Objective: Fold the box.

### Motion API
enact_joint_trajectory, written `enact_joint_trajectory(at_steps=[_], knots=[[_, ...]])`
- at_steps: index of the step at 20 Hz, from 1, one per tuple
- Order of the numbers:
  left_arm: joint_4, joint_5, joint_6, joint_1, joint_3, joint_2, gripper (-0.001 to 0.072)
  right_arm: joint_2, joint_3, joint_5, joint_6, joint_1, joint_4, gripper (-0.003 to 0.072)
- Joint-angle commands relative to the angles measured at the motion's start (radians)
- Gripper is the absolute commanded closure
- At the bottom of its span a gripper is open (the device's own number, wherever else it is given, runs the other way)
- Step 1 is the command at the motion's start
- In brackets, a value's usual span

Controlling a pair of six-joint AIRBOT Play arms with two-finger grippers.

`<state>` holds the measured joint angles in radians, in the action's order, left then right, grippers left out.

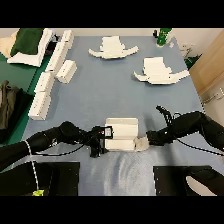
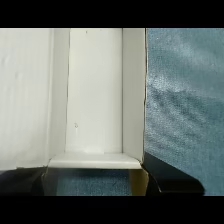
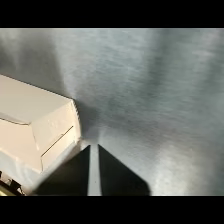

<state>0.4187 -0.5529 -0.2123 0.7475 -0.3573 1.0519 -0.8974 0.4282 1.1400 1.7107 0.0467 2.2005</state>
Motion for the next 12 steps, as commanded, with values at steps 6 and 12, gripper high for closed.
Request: enact_joint_trajectory(at_steps=[6,12], knots=[[0.000,0.001,0.000,-0.001,0.000,0.001,0.0245,0.001,0.064,0.005,-0.011,0.060,0.013,0.0437],[0.000,0.001,0.000,-0.001,0.000,0.001,0.0245,0.001,0.102,0.064,-0.011,0.060,0.014,0.0207]])
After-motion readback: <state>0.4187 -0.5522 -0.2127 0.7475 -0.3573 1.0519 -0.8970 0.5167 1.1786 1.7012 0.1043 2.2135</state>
